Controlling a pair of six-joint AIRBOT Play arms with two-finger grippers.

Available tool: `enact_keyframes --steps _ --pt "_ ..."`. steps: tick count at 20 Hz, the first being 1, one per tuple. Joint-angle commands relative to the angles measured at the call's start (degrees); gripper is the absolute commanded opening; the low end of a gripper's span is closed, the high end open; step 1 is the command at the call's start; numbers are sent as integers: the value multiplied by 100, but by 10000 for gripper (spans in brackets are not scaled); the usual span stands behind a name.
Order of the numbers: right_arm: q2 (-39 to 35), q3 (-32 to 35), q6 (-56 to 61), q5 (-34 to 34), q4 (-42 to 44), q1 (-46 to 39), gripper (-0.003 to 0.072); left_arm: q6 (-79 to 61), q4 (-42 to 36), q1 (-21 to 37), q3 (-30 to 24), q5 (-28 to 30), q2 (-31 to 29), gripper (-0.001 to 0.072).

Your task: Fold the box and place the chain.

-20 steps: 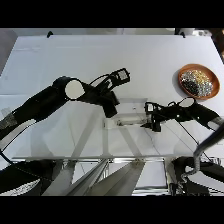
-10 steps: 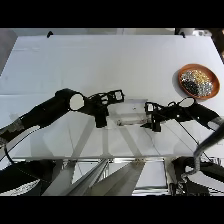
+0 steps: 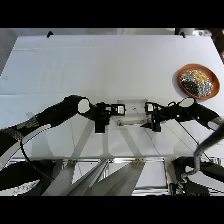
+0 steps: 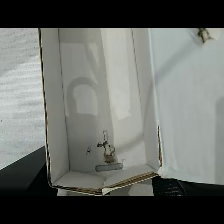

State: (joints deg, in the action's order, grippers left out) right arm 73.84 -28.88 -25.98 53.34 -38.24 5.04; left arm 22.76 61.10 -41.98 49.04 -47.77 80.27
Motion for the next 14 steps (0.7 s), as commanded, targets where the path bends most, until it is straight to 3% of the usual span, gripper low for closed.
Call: enact_keyframes --steps 1,6,14 --pt "-4 -4 2 0 2 -4 401 -472 -116 -63 -7 85 42 172" --pt "-4 -4 4 0 2 -4 401 -481 -409 -63 -7 407 109 171" --pt "-4 -4 2 2 2 -4 401 -481 -413 -63 -7 411 109 169"
